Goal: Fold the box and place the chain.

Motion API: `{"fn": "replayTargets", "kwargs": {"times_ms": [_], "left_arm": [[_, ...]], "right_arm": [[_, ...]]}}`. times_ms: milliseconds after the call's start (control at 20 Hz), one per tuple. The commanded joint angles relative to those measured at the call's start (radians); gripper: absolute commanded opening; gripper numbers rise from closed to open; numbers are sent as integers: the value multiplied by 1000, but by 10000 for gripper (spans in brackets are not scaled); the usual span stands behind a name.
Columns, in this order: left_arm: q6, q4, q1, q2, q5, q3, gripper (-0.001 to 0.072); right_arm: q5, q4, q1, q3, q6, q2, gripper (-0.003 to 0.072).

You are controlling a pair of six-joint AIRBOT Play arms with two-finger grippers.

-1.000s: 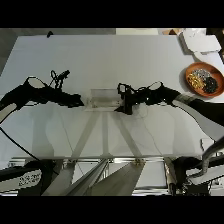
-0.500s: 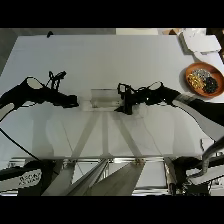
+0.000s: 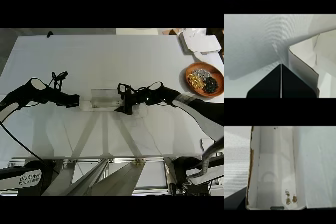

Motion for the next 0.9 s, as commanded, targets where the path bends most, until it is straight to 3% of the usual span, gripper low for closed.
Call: {"fn": "replayTargets", "kwargs": {"times_ms": [0,350,650,750,850], "left_arm": [[-1,0,-13,-19,10,0,1],[79,-191,-8,-16,-38,0,5],[79,-210,-8,-16,-81,0,19],[79,-211,-8,-16,-82,0,99],[79,-220,-8,-16,-83,0,120]], "right_arm": [[0,0,0,1,0,0,518],[0,0,0,1,0,0,518],[0,0,0,1,0,0,518],[0,0,0,1,0,0,518],[0,0,0,1,0,0,518]]}}
